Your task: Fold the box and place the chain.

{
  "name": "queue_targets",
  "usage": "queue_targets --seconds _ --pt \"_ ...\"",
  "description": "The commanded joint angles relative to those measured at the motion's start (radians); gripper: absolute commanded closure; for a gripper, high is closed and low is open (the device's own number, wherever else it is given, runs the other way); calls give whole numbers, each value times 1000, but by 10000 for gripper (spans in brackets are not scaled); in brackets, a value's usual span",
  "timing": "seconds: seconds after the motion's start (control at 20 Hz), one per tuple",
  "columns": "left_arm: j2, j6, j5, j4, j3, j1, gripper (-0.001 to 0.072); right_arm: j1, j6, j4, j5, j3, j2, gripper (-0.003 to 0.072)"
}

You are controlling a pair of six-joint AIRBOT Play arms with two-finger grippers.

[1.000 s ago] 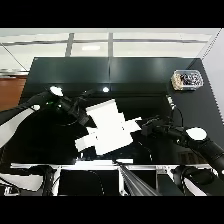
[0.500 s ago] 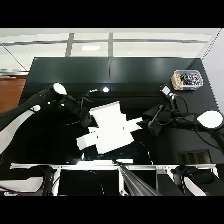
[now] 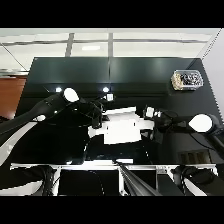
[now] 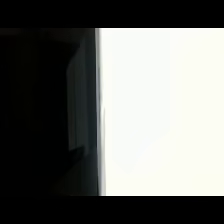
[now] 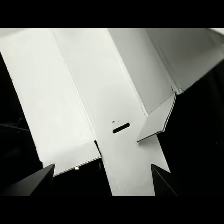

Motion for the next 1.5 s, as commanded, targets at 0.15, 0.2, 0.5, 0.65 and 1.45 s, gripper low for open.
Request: queue_targets --seconds 0.15,0.2,0.5,0.65,1.45 --pt "-42 74 28 25 0 -16 678 49 -146 -71 -25 -20 -113 -16" --pt "-42 74 29 27 0 -16 678 48 -155 -89 -26 -20 -125 -16" --pt "-42 74 31 26 0 -16 678 97 -156 0 -49 -21 -197 -16" --pt "-42 74 32 26 0 -16 678 125 -156 45 -68 -21 -231 -16" --pt "-42 73 28 23 0 -16 678 79 -204 94 -234 56 -192 -16"
